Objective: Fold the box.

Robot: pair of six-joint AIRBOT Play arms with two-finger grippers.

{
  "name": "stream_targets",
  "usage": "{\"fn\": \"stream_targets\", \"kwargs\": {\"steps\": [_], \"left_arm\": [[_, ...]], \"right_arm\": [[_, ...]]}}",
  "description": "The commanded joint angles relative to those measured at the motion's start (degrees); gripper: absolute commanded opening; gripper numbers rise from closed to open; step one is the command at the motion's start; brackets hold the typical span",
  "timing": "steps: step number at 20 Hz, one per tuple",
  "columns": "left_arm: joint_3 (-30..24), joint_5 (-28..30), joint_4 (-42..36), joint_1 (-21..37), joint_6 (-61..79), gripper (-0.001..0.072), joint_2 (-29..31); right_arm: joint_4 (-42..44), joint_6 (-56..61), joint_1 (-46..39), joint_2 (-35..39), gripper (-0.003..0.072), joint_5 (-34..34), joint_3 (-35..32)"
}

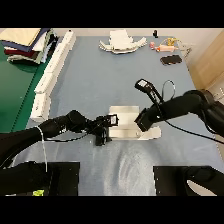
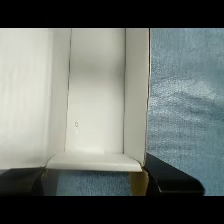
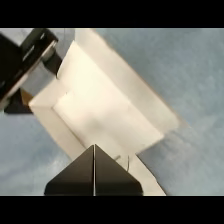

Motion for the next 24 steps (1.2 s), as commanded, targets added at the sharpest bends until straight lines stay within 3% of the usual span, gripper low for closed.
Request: {"fn": "stream_targets", "kwargs": {"steps": [1,2,3,5,9,18,20,23,24], "left_arm": [[0.02,-0.11,0.0,0.04,-0.02,0.0405,0.0],[0.02,-0.11,0.02,0.04,-0.02,0.0405,0.0],[0.02,-0.11,0.0,0.04,0.0,0.0405,0.0],[0.02,-0.11,0.0,0.04,-0.02,0.0405,0.0],[0.02,-0.11,0.02,0.04,-0.02,0.0405,0.0],[0.02,-0.11,0.0,0.04,0.0,0.0405,0.0],[0.02,-0.11,0.0,0.02,0.0,0.0405,0.0],[0.02,-0.09,0.0,0.04,-0.02,0.0405,0.0],[0.02,-0.11,0.0,0.04,-0.02,0.0405,0.0]], "right_arm": [[-3.02,-9.73,0.02,10.01,0.0059,-3.74,-6.73],[-3.19,-12.28,0.02,11.67,0.0306,-3.28,-9.16],[-3.91,-15.82,0.02,12.61,0.0448,-2.36,-11.5],[-6.6,-20.24,0.02,12.5,0.048,1.05,-14.88],[-13.29,-20.98,0.02,8.66,0.048,8.37,-16.72],[-13.33,-28.92,4.11,1.27,0.0464,16.72,-16.72],[-13.29,-29.53,5.01,0.11,0.0319,18.56,-16.68],[-12.83,-30.88,5.07,-0.11,0.0283,18.93,-16.68],[-12.02,-30.88,5.07,-0.11,0.0181,18.64,-16.65]]}}
